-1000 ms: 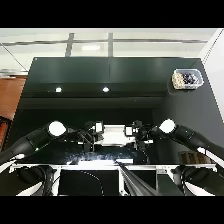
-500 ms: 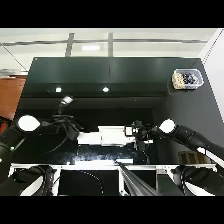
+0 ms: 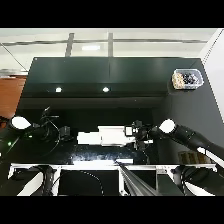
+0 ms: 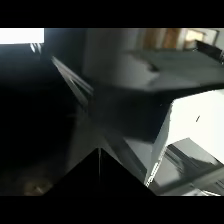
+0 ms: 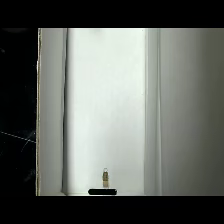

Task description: Fold the box and place the chain.

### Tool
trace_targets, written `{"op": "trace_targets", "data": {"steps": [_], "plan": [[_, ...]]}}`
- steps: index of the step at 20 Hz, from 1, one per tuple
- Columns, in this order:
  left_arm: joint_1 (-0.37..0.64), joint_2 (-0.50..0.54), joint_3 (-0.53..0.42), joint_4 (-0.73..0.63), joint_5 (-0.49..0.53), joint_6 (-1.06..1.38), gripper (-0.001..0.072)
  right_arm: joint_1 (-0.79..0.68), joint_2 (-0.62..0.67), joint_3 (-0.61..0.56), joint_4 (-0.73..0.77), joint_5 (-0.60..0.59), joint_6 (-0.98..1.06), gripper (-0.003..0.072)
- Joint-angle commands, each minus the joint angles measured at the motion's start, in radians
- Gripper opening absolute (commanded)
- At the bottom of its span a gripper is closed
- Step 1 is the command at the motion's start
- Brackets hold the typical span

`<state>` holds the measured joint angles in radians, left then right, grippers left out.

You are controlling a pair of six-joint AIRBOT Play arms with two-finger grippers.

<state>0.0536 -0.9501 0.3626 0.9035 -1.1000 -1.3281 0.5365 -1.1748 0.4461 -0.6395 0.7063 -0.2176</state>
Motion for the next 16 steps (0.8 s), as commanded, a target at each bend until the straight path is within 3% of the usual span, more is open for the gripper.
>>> {"op": "trace_targets", "data": {"steps": [1,6,9,10,12,14,16], "plan": [[-0.018,-0.101,-0.014,-0.143,-0.025,0.106,0.0031,0.001,0.0,0.0,0.0,0.0,0.0,0.0359],[-0.111,-0.199,-0.014,-0.304,0.061,0.237,0.003,0.001,0.0,0.0,0.0,0.0,0.0,0.0359],[-0.159,-0.204,-0.014,-0.333,0.07,0.275,0.0033,0.001,0.0,0.0,0.0,0.0,0.0,0.0358],[-0.17,-0.203,-0.013,-0.334,0.071,0.277,0.0076,0.001,0.0,0.0,0.0,0.0,0.0,0.0359],[-0.177,-0.201,-0.01,-0.335,0.059,0.289,0.0413,0.001,0.0,0.0,0.0,0.0,0.0,0.0358],[-0.176,-0.187,0.002,-0.336,0.014,0.304,0.064,0.001,0.0,0.0,0.0,0.0,0.0,0.0359],[-0.177,-0.155,0.021,-0.34,-0.03,0.304,0.066,0.001,0.0,0.0,0.0,0.0,0.0,0.0359]]}}
